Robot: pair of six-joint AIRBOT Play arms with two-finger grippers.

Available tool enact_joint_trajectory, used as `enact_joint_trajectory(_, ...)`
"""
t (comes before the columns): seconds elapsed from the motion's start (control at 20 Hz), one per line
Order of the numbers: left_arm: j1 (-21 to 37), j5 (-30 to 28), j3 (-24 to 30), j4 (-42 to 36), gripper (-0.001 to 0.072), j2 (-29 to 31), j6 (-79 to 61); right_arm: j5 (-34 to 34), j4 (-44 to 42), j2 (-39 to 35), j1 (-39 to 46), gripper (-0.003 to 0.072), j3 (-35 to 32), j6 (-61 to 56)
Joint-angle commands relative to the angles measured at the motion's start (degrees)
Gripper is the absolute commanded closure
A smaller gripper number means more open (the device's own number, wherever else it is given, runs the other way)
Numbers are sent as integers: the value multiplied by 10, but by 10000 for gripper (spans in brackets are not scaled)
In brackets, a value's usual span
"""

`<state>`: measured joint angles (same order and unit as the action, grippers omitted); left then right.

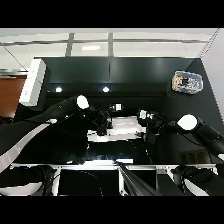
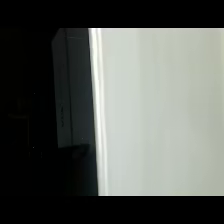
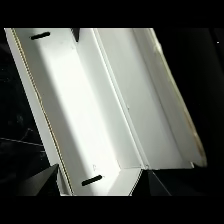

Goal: Fold the box and place the chain.

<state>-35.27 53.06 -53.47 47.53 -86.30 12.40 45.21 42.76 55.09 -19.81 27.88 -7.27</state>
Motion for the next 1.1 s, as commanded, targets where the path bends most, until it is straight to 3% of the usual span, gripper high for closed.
enact_joint_trajectory(0.0,0,-1,0,0,682,0,0,-2,-9,10,19,41,1,11)
enact_joint_trajectory(0.3,0,-2,0,3,682,0,-2,57,-83,10,25,42,1,77)
enact_joint_trajectory(1.05,-5,-36,0,16,688,14,8,66,-31,12,3,42,0,79)
